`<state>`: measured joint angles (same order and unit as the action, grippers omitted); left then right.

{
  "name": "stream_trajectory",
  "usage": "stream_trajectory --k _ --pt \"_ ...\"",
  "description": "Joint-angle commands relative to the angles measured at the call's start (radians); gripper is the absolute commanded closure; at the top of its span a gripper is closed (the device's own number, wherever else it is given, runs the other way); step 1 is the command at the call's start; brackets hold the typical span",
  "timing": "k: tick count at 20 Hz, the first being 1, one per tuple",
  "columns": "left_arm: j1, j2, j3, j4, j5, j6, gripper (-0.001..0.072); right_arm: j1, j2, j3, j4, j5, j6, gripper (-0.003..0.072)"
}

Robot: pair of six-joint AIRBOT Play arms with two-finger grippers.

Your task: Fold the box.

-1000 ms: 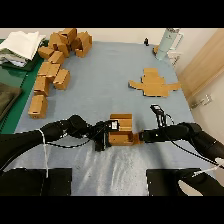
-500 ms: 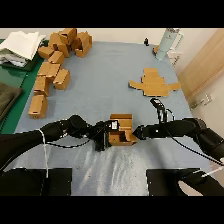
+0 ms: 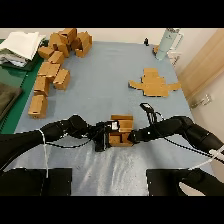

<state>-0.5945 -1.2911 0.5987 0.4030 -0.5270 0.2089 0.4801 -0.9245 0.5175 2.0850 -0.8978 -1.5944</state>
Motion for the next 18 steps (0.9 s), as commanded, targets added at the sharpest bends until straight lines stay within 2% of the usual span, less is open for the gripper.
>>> stream_trajectory --k 1,2,5,13,16,17,18 --pt "0.000 0.000 0.001 0.002 0.002 0.000 0.0155 0.098 -0.066 0.051 -0.098 0.024 0.162 0.0247" --pt "0.000 0.000 0.001 0.002 0.002 0.000 0.0155 0.121 -0.085 0.071 -0.150 0.023 0.223 0.0223" --pt "0.000 0.000 0.001 0.002 0.002 0.000 0.0155 0.176 -0.138 0.141 -0.282 -0.005 0.396 0.0215" --pt "0.000 0.000 0.001 0.002 0.002 0.000 0.0155 0.285 -0.336 0.335 -0.509 -0.224 0.788 0.0235" --pt "0.000 0.000 0.001 0.002 0.002 0.000 0.0155 0.316 -0.378 0.357 -0.573 -0.250 0.855 0.0523" --pt "0.000 0.000 0.001 0.002 0.002 0.000 0.0155 0.316 -0.379 0.357 -0.578 -0.250 0.855 0.0680" --pt "0.000 0.000 0.001 0.002 0.002 0.000 0.0155 0.316 -0.379 0.357 -0.583 -0.255 0.854 0.0682"
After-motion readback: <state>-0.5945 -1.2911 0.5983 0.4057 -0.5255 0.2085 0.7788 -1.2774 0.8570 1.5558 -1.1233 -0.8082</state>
